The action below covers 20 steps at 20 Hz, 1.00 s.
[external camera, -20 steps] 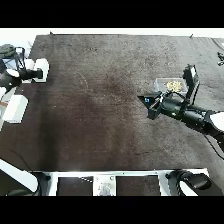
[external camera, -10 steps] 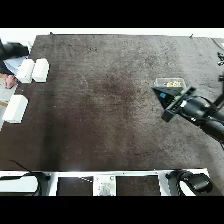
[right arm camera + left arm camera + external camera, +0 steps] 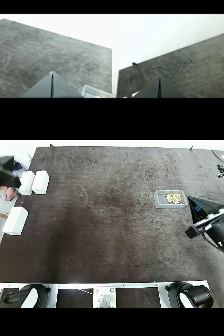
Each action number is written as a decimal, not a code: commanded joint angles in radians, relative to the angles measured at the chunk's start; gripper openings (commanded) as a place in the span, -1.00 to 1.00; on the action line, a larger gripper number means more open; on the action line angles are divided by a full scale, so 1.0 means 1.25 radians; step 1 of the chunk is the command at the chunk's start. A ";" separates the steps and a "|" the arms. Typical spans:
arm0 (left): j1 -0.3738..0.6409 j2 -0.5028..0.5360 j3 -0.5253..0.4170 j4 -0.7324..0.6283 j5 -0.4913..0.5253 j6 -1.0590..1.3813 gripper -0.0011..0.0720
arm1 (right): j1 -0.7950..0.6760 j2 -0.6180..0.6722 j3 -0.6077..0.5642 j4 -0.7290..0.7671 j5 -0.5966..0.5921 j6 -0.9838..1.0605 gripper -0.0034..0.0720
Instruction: Fold the box and place the chain.
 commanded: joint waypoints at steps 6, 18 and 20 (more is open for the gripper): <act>0.001 0.450 -0.431 -0.089 0.046 0.053 -0.95 | -0.001 0.171 -0.305 -0.092 -0.201 0.123 -0.96; 0.001 0.455 -0.463 -0.089 -0.050 0.036 -0.94 | -0.001 0.172 -0.452 -0.095 -0.388 0.122 -0.95; 0.001 0.455 -0.463 -0.089 -0.056 0.037 -0.94 | -0.001 0.172 -0.452 -0.095 -0.444 0.122 -0.95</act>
